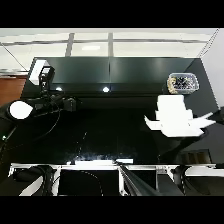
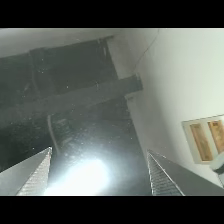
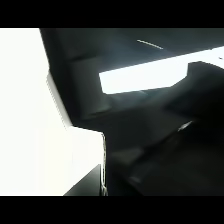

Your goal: Fold the box and place the chain.

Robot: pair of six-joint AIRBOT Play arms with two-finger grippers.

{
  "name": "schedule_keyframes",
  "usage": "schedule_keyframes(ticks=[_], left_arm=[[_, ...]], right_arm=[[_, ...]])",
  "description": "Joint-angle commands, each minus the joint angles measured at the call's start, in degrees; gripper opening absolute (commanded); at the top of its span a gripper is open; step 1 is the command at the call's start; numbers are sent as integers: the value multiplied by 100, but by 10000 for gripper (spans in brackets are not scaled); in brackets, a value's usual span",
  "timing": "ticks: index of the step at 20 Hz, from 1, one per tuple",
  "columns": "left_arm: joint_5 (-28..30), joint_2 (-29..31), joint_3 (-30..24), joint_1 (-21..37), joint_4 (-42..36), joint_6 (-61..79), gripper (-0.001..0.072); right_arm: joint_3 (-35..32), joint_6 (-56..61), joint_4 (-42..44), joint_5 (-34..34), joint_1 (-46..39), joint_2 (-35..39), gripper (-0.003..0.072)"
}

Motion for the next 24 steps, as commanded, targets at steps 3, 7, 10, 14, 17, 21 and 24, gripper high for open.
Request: schedule_keyframes(ticks=[3, 7, 10, 14, 17, 21, 24], left_arm=[[-44, -2, 4, 0, -243, -20, 711], [-96, -4, 2, -157, -350, -22, 711], [-136, -4, -17, -337, -380, -24, 711], [-168, -136, -22, -490, -728, -101, 711], [-520, -601, 11, -442, -1121, -382, 710], [-1370, -1344, 42, 55, -1725, -289, 710], [-2000, -1773, 28, 417, -2627, 1248, 710]], right_arm=[[-387, 160, 1663, 94, 1388, 273, 9], [-1604, -166, 2559, -1161, 2688, 1438, 9], [-3187, -925, 3888, -2708, 3722, 2774, 9], [-4664, -1322, 4465, -4457, 5268, 4052, 9], [-5003, -1318, 4452, -4929, 6102, 4253, 9], [-5012, -1318, 4457, -5340, 6631, 4253, 9], [-5012, -1318, 4457, -5340, 6645, 4253, 9]])
